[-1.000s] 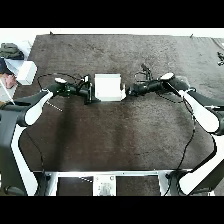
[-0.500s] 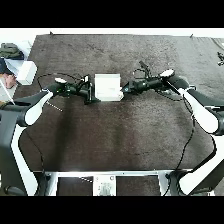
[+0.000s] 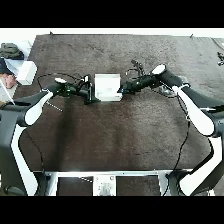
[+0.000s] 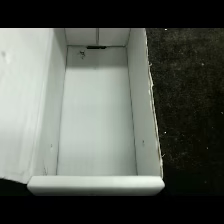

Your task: Fold the box and place the chain.

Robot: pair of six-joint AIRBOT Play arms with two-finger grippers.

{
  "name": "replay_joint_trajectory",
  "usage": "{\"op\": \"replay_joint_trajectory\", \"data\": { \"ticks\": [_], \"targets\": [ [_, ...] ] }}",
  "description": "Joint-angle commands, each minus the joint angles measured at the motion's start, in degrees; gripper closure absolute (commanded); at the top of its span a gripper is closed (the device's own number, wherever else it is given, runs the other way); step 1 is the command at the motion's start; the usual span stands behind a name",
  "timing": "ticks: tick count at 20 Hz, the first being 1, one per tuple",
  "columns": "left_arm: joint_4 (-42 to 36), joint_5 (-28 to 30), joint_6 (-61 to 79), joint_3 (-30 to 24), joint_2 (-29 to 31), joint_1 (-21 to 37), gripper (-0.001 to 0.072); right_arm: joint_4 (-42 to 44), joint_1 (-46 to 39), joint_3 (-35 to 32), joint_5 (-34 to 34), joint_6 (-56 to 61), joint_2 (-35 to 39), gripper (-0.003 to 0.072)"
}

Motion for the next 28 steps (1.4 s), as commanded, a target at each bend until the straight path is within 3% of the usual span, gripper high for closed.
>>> {"op": "replay_joint_trajectory", "data": {
  "ticks": [1, 15, 23, 28],
  "targets": [
    [0.0, 0.0, 0.02, 0.02, -0.02, 0.07, 0.0475, -4.94, 2.27, 1.97, -0.76, 4.22, 0.02, 0.0249],
    [0.0, 0.02, 0.02, 0.02, -0.02, 0.07, 0.0475, -19.61, 6.91, 2.43, -6.1, 17.33, -0.11, 0.0249],
    [0.0, 0.0, 0.02, 0.02, -0.02, 0.07, 0.0475, -35.67, 10.84, 15.5, 2.19, 31.21, -4.5, 0.0249],
    [0.0, 0.02, 0.02, 0.02, -0.02, 0.07, 0.0475, -41.51, 14.08, 19.37, 5.31, 36.83, -7.17, 0.025]
  ]
}}
